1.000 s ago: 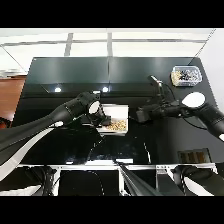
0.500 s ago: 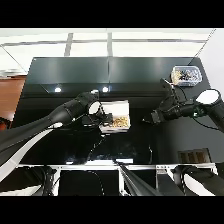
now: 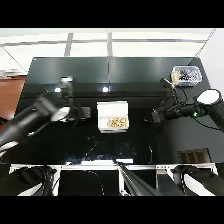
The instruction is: Fold the box and place the chain.
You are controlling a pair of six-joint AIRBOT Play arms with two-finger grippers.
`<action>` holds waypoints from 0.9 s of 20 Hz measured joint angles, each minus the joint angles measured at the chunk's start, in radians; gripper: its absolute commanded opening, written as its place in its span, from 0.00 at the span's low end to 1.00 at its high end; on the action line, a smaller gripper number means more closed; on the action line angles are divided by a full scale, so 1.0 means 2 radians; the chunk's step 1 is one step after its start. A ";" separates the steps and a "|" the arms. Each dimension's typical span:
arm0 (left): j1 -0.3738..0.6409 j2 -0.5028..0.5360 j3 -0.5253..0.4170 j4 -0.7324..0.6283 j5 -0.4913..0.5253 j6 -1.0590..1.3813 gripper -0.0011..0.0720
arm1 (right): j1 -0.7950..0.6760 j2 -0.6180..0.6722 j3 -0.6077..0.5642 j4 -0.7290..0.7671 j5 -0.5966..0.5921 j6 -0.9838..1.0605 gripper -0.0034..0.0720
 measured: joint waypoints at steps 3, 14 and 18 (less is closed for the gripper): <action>0.076 0.063 -0.084 -0.105 0.070 0.118 0.63 | 0.000 0.000 0.000 0.000 -0.001 0.002 0.40; 0.114 0.066 -0.197 -0.474 0.189 0.973 0.99 | 0.001 0.000 0.000 0.012 -0.012 0.019 0.40; 0.118 0.015 -0.175 -0.491 0.183 1.107 0.99 | 0.002 0.000 0.000 0.020 -0.011 0.027 0.40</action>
